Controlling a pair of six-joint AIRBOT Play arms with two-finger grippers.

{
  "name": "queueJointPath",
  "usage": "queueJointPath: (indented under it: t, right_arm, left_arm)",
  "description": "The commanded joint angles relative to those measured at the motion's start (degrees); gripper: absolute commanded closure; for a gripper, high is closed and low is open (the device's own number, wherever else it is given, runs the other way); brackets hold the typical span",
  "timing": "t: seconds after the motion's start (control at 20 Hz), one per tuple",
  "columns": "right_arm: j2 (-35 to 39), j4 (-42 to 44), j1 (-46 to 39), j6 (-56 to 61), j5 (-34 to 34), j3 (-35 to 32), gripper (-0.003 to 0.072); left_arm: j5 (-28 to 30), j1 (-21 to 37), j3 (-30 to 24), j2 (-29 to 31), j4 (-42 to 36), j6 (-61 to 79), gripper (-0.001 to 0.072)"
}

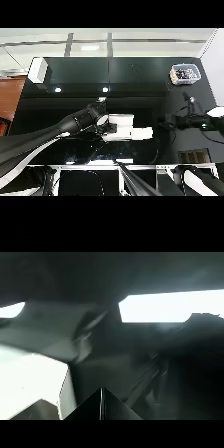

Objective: Fold the box and place the chain.

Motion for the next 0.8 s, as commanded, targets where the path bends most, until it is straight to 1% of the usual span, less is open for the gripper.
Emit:
queueJointPath:
  t: [0.0,0.15,0.25,0.3,0.35,0.4,0.45,0.5,0.6,0.65,0.7,0.75]
  right_arm:
    - [-6.4,8.6,7.2,-7.0,0.6,-3.3,0.0669]
    - [-8.3,9.2,15.9,-7.0,-3.5,-3.2,0.0669]
    - [-8.3,10.3,17.4,-7.0,-2.1,-2.5,0.0668]
    - [-8.3,10.9,17.4,-7.0,-0.6,-1.9,0.0651]
    - [-8.3,11.1,17.4,-7.0,0.7,-0.9,0.0394]
    - [-8.2,12.4,17.4,-7.4,3.0,0.3,0.01]
    - [-8.2,14.3,17.5,-9.0,5.9,1.6,0.0077]
    - [-8.2,15.8,18.0,-9.3,7.8,2.5,0.0078]
    - [-8.2,17.1,20.3,-8.8,7.9,3.6,0.0083]
    - [-8.2,16.1,21.9,-8.1,6.8,4.2,0.014]
    - [-8.2,14.5,23.2,-6.6,5.6,5.0,0.015]
    - [-8.2,12.2,24.3,-4.6,4.3,5.9,0.0202]
  left_arm:
    - [-0.1,0.2,0.0,0.0,0.0,0.0,0.0684]
    - [-0.2,0.2,0.0,0.0,0.0,0.0,0.0684]
    - [-0.2,0.2,0.0,0.0,0.0,0.0,0.0684]
    - [-0.2,0.2,0.0,0.0,-0.2,0.0,0.0684]
    - [-0.2,0.2,0.0,0.0,-0.2,0.0,0.0684]
    - [-0.2,0.2,0.0,0.0,-0.2,0.0,0.0684]
    - [-0.2,0.2,0.0,0.0,-0.2,0.0,0.0684]
    - [-0.2,0.2,0.0,0.0,-0.2,0.0,0.0684]
    - [-0.2,0.2,0.0,0.0,-0.2,0.0,0.0684]
    - [-0.2,0.2,0.0,0.0,-0.2,0.0,0.0684]
    - [-0.2,0.2,0.0,0.0,-0.5,0.0,0.0684]
    - [-0.2,0.2,0.0,0.0,-0.9,0.0,0.0684]
